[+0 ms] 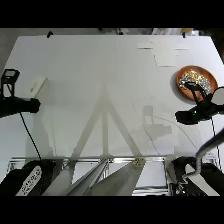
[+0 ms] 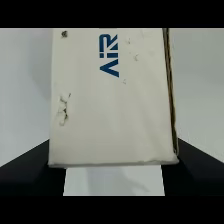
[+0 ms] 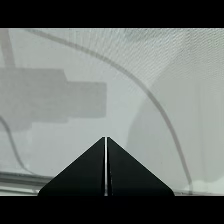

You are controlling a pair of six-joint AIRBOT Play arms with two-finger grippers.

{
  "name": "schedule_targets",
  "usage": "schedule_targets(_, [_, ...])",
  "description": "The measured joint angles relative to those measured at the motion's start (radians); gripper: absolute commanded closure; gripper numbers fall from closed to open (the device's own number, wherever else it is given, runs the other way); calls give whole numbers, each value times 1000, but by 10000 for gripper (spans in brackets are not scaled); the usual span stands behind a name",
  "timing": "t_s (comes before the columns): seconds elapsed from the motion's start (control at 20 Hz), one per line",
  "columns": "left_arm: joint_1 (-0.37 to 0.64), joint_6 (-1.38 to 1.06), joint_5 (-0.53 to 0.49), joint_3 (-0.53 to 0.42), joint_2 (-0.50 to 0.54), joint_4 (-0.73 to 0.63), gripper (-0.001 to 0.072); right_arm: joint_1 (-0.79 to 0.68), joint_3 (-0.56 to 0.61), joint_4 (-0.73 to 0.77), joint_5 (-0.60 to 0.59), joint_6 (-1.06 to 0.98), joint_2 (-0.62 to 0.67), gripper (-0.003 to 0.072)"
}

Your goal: Fold the box and place the chain.

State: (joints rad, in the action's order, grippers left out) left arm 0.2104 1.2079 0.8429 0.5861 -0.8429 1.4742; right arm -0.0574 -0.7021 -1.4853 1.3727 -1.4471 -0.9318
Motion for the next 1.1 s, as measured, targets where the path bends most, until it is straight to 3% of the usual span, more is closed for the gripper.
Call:
schedule_targets(0.15, [7, 18, 39, 0, -96, -10, 360, 0, 0, 0, 0, 0, 0, 667])
schedule_targets(0.25, [9, 23, 51, 0, -138, -19, 242, 0, 0, 0, 0, 0, 0, 667])
schedule_targets(0.35, [10, 23, 68, 0, -163, -21, 61, 0, 0, 0, 0, 0, 0, 667])
schedule_targets(0.45, [10, 24, 79, 0, -175, -24, 10, 0, 0, 0, 0, 0, 0, 667])
schedule_targets(0.8, [11, 27, 158, 0, -172, 16, 10, 0, 0, 0, 0, 0, 0, 667])
schedule_targets(1.1, [11, 31, 244, 0, -19, -7, 10, 0, 0, 0, 0, 0, 0, 667])
